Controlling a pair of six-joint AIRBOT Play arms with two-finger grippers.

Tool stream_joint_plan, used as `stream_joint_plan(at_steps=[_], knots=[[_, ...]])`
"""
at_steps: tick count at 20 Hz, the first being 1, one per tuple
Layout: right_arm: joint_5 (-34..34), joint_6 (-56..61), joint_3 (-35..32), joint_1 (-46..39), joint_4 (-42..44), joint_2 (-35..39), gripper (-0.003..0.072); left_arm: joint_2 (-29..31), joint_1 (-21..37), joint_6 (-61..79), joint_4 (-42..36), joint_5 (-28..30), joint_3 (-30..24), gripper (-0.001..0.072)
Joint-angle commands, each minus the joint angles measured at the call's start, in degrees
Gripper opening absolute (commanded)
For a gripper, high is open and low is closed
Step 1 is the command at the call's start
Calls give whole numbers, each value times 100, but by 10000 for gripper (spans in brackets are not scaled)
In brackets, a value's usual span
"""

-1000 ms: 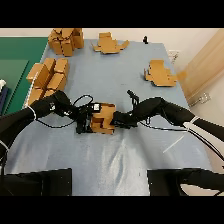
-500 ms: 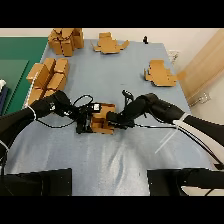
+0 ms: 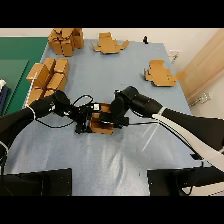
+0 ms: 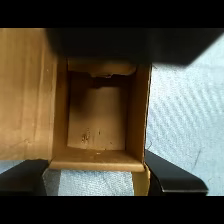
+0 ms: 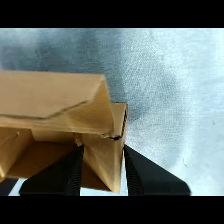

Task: Fold the box.

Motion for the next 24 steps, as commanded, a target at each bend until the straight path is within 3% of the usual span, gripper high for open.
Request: stream_joint_plan(at_steps=[1,3,4,5,11,12,13,14,15,24], knots=[[-374,284,588,79,-166,-442,384,-2,-4,0,-9,9,-2,21],[-741,286,809,81,-127,-643,349,-2,-4,0,-9,11,-2,21],[-885,278,868,81,-136,-697,154,-2,-4,0,-9,9,-2,21],[-892,219,874,81,-136,-708,6,-2,-4,0,-9,7,-2,21],[-896,212,879,79,-149,-708,8,-2,-2,0,-9,17,-2,21],[-898,173,883,79,-155,-708,13,-2,-2,0,-9,26,-2,21],[-962,173,896,79,-160,-708,175,-2,-2,0,-9,33,-2,21],[-1047,175,909,81,-173,-706,444,-2,-2,0,-9,33,-2,21],[-1150,175,909,81,-179,-706,489,-2,-2,0,-9,35,-2,21],[-1285,350,907,72,-678,-828,455,-2,-2,0,-9,44,-2,21]])
